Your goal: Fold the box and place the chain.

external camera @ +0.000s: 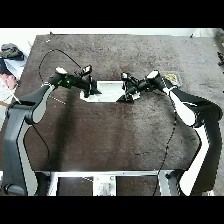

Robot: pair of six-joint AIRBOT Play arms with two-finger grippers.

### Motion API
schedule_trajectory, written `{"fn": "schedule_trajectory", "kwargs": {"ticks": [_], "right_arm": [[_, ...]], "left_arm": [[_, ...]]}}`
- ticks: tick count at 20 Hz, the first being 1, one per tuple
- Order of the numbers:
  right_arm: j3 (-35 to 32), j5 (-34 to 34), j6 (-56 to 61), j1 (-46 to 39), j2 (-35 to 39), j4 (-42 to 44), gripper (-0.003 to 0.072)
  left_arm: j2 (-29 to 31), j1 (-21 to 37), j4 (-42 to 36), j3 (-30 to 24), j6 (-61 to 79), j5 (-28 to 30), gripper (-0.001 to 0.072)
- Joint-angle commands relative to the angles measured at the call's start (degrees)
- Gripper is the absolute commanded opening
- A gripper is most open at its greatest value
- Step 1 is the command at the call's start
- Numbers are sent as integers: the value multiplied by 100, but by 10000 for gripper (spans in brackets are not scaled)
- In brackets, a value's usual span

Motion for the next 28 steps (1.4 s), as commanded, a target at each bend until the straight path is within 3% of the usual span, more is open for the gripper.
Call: {"fn": "schedule_trajectory", "kwargs": {"ticks": [1, 4, 9, 14, 16, 17, 18, 19, 22, 28], "right_arm": [[-2, 2, -2, -4, -4, 0, 454], [-2, 2, -2, -4, -2, 0, 453], [-2, 4, -2, -4, -4, 0, 454], [-2, 4, -2, -4, -4, 0, 453], [-2, 4, -2, -4, -4, 0, 453], [-2, 4, -2, -4, -4, 2, 453], [-2, 4, -2, -4, -4, 0, 454], [-2, 4, -2, -4, -4, 0, 453], [-2, 4, -2, -4, -4, 0, 453], [-2, 4, -2, -4, -4, 0, 454]], "left_arm": [[15, 7, -188, 2, -61, -57, 233], [22, 92, -286, 87, -238, -284, 235], [28, 527, -328, 570, -763, -1342, 234], [26, 828, -1292, 894, -1233, -2269, 232], [24, 671, -1204, 892, -1399, -2352, 231], [24, 560, -1056, 894, -1394, -2402, 152], [24, 457, -905, 892, -1394, -2409, 54], [22, 358, -695, 892, -1392, -2347, 42], [13, 92, -188, 892, -1392, -1930, 41], [13, -44, -354, 881, -1388, -723, 40]]}}
